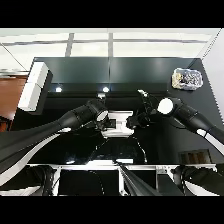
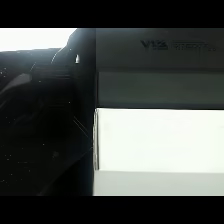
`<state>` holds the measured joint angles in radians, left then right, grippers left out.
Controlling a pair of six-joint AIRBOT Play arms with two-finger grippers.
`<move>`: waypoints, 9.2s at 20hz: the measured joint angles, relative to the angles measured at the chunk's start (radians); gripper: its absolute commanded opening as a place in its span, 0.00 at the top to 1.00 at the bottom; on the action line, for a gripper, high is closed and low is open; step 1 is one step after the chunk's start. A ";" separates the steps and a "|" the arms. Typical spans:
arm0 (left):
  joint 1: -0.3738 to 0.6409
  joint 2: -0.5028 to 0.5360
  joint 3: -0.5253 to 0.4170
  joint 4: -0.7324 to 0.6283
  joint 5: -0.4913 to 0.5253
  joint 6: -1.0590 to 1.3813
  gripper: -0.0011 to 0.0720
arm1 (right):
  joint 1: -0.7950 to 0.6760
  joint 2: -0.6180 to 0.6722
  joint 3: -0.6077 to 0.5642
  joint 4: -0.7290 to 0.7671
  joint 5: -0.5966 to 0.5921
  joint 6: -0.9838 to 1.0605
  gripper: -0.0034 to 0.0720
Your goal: Fold the box and place the chain.
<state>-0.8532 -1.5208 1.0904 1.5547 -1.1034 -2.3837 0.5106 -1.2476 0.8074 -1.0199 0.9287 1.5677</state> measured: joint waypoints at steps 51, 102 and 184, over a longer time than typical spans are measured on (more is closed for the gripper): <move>0.000 0.000 0.000 0.001 -0.003 0.001 0.95 | 0.150 0.064 0.236 -0.533 0.251 0.488 0.36; 0.001 0.000 0.001 0.007 -0.005 0.000 0.95 | -0.777 -0.213 1.126 -0.365 0.360 0.024 0.95; 0.001 0.062 0.038 0.031 -0.021 -0.004 0.17 | -0.394 0.424 -0.016 -0.322 0.166 -0.083 0.54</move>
<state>-0.8524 -1.4590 1.1282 1.5860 -1.1248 -2.3878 0.1162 -0.8238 0.7918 -1.3415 1.0946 1.4845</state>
